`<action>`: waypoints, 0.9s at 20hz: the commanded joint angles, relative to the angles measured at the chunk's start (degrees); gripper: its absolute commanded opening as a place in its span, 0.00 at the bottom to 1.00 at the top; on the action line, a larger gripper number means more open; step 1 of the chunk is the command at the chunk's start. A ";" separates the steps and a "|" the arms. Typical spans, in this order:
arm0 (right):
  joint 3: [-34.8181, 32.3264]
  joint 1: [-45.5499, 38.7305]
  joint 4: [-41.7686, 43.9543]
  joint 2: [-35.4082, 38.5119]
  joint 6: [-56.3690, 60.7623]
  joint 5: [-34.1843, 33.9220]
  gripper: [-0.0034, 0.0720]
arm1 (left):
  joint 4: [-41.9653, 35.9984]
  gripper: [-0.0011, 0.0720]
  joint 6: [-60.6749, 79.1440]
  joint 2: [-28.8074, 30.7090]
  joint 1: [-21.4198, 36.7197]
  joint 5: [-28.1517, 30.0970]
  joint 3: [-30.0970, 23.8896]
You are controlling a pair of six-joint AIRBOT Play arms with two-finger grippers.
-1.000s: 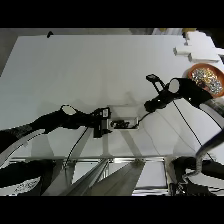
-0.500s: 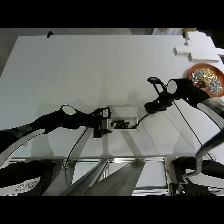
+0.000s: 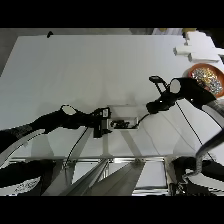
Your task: Fold the box and place the chain.
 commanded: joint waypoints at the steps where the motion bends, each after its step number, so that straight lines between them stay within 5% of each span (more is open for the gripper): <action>1: 0.04 0.07 -2.67 0.66 2.10 0.15 0.43 | 0.02 0.20 0.00 0.00 -0.04 0.02 0.02; 6: -0.42 0.07 -4.42 0.59 -4.90 -1.38 0.45 | 0.02 0.20 0.00 0.00 -0.04 0.02 0.02; 15: -1.92 0.07 -6.03 -1.55 3.37 -4.33 0.43 | 0.02 0.20 0.00 0.00 -0.04 0.02 0.02; 18: -1.97 0.07 -6.03 -1.60 3.37 -4.66 0.34 | 0.02 0.20 0.00 0.00 -0.04 0.02 0.02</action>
